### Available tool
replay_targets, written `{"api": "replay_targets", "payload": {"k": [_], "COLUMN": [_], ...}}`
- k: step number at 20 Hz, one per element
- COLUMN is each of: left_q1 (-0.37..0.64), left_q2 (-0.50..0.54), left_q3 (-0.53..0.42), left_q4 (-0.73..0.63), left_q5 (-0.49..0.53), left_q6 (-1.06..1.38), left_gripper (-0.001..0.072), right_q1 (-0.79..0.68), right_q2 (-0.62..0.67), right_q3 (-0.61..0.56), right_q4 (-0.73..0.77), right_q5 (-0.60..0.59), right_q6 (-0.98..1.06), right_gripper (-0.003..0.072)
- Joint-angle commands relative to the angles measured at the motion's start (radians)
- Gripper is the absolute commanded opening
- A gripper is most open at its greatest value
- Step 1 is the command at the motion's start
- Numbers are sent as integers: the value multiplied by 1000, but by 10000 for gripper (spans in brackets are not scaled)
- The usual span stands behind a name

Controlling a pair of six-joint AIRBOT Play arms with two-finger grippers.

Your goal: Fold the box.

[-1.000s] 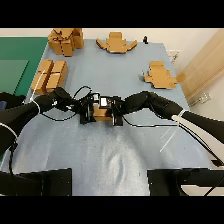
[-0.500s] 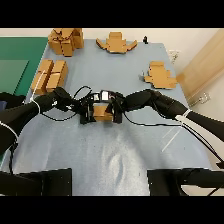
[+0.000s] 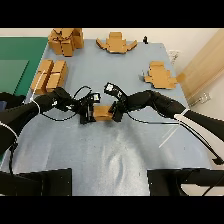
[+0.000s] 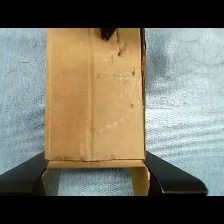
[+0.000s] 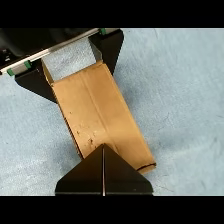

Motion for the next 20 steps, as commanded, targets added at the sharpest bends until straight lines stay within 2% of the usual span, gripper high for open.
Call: {"api": "replay_targets", "payload": {"k": [1, 4, 7, 8, 9, 12, 15, 17, 20], "left_q1": [0, 0, 0, 0, 0, 1, 48, 117, 303], "left_q2": [0, 0, 0, 0, 0, 12, 127, 248, 421], "left_q3": [0, 1, 1, 1, 2, 32, 68, 70, 48], "left_q4": [0, 0, -2, -3, -3, -8, -24, 15, 310], "left_q5": [0, 0, 1, 1, 1, 22, 89, 188, 174], "left_q6": [0, 0, 0, 0, 0, -138, -340, -507, -895], "left_gripper": [166, 166, 165, 130, 16, 10, 7, 7, 7], "right_q1": [-1, -1, -5, -17, -39, -121, -185, -220, -242], "right_q2": [-5, 30, 150, 195, 237, 338, 421, 451, 467], "right_q3": [0, 4, 5, 5, 4, -30, -102, -142, -174], "right_q4": [-11, -16, -16, -22, -40, -199, -246, -245, -244], "right_q5": [-8, 5, 116, 130, 125, 95, 95, 95, 97], "right_q6": [14, 15, 21, 47, 105, 299, 340, 340, 340], "right_gripper": [5, 5, 5, 5, 5, 5, 5, 5, 5]}}
